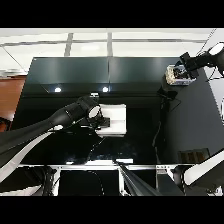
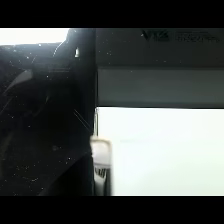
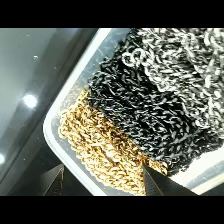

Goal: Fold the box and place the chain.

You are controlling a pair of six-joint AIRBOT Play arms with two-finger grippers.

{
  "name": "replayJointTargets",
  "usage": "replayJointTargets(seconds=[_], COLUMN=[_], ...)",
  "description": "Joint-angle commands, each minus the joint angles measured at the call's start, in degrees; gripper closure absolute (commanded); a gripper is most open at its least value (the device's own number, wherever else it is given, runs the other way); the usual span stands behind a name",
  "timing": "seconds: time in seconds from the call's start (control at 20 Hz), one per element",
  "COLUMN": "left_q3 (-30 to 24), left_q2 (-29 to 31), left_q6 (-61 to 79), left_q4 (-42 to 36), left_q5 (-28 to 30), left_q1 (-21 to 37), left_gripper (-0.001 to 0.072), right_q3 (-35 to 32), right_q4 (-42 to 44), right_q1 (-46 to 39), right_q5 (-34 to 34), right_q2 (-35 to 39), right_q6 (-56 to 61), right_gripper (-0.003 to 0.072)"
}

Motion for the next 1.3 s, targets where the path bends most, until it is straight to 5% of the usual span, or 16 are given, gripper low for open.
replayJointTargets(seconds=[0.0, 0.6, 0.75, 0.85, 0.95, 1.25], left_q3=[-0.02, -0.02, -0.02, -0.02, -0.02, -0.02], left_q2=[-0.04, -0.04, -0.04, -0.04, -0.04, -0.04], left_q6=[0.00, 0.00, -0.02, 0.00, 0.00, 0.00], left_q4=[0.00, -0.02, -0.02, -0.02, 0.00, -0.02], left_q5=[-0.11, -0.07, -0.07, -0.04, -0.04, -0.07], left_q1=[-0.02, -0.02, -0.02, -0.02, -0.02, -0.02], left_gripper=[0.0684, 0.0684, 0.0684, 0.0684, 0.0684, 0.0684], right_q3=[0.35, 0.35, 0.35, 0.35, 0.35, 0.35], right_q4=[0.81, 0.59, 0.50, 0.42, 0.42, -0.48], right_q1=[0.37, 1.53, 2.01, 2.10, 2.10, 1.88], right_q5=[-0.24, -2.29, -2.25, -2.03, -0.76, -0.13], right_q2=[-0.98, -3.93, -4.68, -4.70, -4.55, 4.59], right_q6=[-0.02, -0.07, -1.51, -4.26, -7.82, -25.55], right_gripper=[0.0145, 0.0145, 0.0223, 0.0518, 0.0676, 0.0676])
